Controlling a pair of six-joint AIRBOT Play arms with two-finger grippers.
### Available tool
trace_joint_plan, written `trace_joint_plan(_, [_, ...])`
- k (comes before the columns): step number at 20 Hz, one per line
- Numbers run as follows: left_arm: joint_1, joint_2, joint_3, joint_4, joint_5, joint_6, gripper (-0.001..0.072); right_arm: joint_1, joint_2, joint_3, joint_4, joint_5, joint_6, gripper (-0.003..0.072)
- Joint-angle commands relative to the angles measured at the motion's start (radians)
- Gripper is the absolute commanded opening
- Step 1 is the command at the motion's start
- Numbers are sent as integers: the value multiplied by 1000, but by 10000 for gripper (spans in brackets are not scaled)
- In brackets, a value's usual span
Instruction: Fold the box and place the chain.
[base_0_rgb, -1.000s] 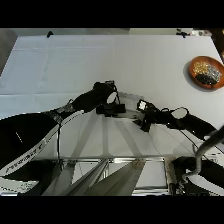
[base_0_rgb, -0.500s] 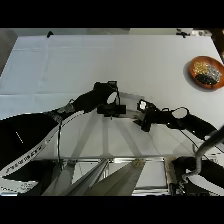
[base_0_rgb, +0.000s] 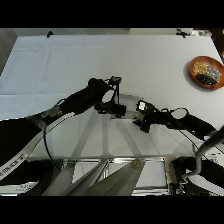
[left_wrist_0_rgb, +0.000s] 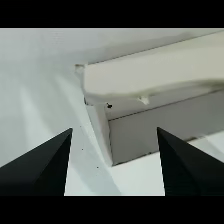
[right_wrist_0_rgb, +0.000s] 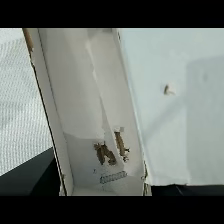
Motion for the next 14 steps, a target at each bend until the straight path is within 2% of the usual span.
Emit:
trace_joint_plan(1, [30,92,1,18,-21,217,591,0,0,0,0,-1,0,411])
trace_joint_plan(3, [58,153,1,34,-43,442,649,0,0,0,0,-1,0,411])
trace_joint_plan(6, [113,264,-51,97,0,668,650,0,0,0,0,-2,0,411])
trace_joint_plan(10, [224,418,-235,-115,-1,1183,659,0,0,0,0,-1,0,411])
trace_joint_plan(12, [247,444,-329,-189,-8,1397,660,0,0,0,0,-1,0,411])
trace_joint_plan(14, [253,432,-409,-213,58,1589,662,0,0,0,0,-1,0,411])
